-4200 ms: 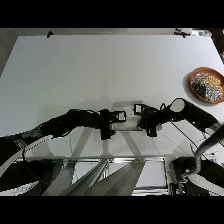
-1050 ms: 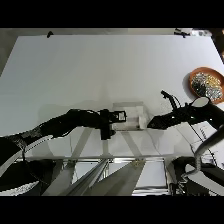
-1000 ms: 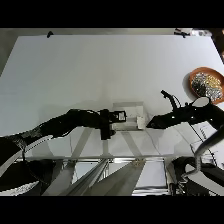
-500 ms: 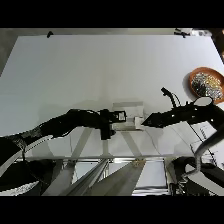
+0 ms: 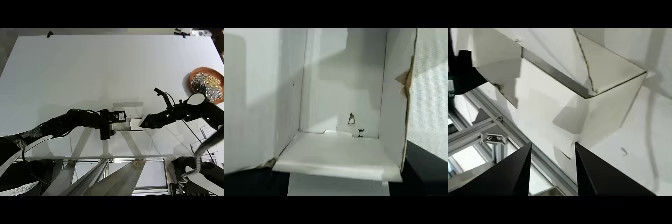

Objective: Fold the box and place the chain.

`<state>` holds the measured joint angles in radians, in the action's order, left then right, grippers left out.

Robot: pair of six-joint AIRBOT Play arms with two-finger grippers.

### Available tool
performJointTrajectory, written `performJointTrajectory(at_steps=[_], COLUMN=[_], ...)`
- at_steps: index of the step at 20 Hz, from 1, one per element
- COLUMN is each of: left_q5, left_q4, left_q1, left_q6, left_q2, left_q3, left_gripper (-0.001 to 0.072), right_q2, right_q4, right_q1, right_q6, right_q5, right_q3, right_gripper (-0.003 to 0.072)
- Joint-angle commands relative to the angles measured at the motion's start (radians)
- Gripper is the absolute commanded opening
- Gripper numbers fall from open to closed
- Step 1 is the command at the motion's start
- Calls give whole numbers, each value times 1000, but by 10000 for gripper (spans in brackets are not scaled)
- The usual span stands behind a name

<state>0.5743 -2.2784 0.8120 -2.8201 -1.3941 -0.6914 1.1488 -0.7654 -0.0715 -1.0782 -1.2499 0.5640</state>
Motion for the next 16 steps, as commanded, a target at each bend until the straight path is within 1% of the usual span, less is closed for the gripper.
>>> performJointTrajectory(at_steps=[1, 5, 7, 13, 16], left_q5=[-2, -2, -2, -2, -2], left_q4=[-2, -1, -1, -2, -1], left_q1=[0, 0, 0, 0, 0], left_q6=[0, 0, 0, 0, 0], left_q2=[0, 0, 0, 0, 0], left_q3=[0, 0, 0, 0, 0], left_gripper=[255, 255, 255, 255, 255], right_q2=[0, 0, 0, 0, 0], right_q4=[-65, -105, -86, -109, -188], right_q1=[-6, -6, -13, -153, -188], right_q6=[-51, -86, -86, -136, -230], right_q5=[-13, -27, -25, 57, 81], right_q3=[50, 83, 84, 88, 104], right_gripper=[284, 284, 284, 284, 284])
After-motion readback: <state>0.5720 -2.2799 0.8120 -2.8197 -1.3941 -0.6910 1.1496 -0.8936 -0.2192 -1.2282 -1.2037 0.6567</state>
